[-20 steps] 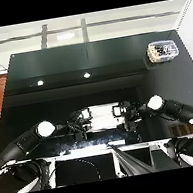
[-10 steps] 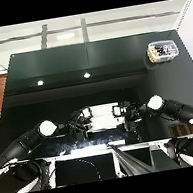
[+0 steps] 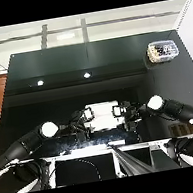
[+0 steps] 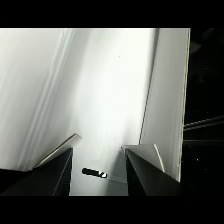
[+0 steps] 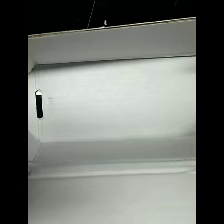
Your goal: Fold the box and place the chain.
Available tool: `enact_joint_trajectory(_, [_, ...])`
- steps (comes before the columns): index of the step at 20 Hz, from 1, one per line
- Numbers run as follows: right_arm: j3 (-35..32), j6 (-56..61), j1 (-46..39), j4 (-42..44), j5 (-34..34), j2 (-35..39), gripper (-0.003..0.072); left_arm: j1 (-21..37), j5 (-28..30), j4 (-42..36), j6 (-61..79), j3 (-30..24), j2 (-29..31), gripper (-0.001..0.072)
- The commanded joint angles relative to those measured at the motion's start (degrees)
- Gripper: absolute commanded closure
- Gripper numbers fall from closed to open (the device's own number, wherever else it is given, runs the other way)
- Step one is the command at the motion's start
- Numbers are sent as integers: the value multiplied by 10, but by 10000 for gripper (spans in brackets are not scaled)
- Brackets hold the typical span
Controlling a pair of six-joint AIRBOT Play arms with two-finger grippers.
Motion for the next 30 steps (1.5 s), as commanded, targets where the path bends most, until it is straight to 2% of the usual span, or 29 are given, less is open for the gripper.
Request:
enact_joint_trajectory(1, [0,0,1,1,0,0,218,-3,8,1,1,0,0,286])
enact_joint_trajectory(2, [0,0,1,1,0,0,218,-3,7,1,1,0,0,295])
enact_joint_trajectory(3, [0,0,1,1,0,0,218,-3,7,2,1,0,0,383])
enact_joint_trajectory(5, [0,0,1,1,0,0,218,-3,7,2,1,0,0,358])
enact_joint_trajectory(7, [0,0,1,1,0,0,217,-3,9,13,0,1,0,362])
enact_joint_trajectory(8, [0,0,1,1,0,0,217,6,11,41,-12,4,4,419])
enact_joint_trajectory(9, [0,0,1,1,0,0,217,23,9,50,-50,6,12,647])
enact_joint_trajectory(10, [0,1,1,1,0,0,217,47,-9,50,-81,7,25,678])
enact_joint_trajectory(12, [0,0,1,1,0,0,218,104,-82,51,-104,7,64,678])
enact_joint_trajectory(14, [0,0,1,1,0,0,218,169,-155,56,-205,7,112,679])
enact_joint_trajectory(15, [0,0,1,1,0,0,218,206,-179,75,-274,7,134,678])
enact_joint_trajectory(17, [0,1,1,1,0,0,218,293,-229,175,-405,7,173,680])
enact_joint_trajectory(20, [0,1,1,1,0,0,218,427,-286,293,-706,5,183,679])
enact_joint_trajectory(21, [0,1,1,1,0,0,218,469,-308,294,-775,-1,180,677])
enact_joint_trajectory(23, [0,1,1,1,0,0,218,530,-332,274,-799,-17,173,678])
enact_joint_trajectory(26, [0,1,1,1,0,0,218,542,-342,226,-781,-57,155,678])
enact_joint_trajectory(30, [0,0,1,1,0,0,218,494,-365,105,-677,-73,82,678])
